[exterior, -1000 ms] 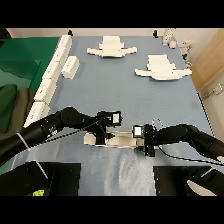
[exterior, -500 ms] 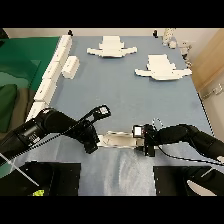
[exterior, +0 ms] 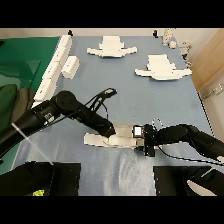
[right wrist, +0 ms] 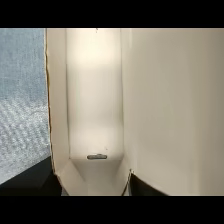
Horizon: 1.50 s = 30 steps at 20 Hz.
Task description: Fold the box.
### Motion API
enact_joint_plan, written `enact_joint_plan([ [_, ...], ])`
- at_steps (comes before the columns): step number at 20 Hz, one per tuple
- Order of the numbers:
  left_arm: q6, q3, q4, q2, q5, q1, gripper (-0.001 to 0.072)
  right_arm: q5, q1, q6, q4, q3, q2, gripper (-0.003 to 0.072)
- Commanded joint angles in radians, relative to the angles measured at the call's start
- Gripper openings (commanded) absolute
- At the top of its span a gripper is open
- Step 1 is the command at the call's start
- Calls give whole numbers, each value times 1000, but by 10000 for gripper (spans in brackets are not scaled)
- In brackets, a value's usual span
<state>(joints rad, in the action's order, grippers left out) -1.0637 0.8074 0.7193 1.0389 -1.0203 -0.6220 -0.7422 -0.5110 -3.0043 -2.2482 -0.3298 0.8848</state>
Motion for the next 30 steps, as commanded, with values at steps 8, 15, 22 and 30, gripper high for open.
enact_joint_plan([
  [8,-105,70,-47,263,-12,142,19,0,0,0,0,-1,-1,516],
  [15,-135,70,-46,351,-5,142,18,0,0,0,0,-1,-1,516],
  [22,-126,74,-48,378,-10,142,18,0,0,0,0,-1,-1,516],
  [30,84,86,-46,161,-27,142,17,0,0,0,0,-1,-1,516],
])
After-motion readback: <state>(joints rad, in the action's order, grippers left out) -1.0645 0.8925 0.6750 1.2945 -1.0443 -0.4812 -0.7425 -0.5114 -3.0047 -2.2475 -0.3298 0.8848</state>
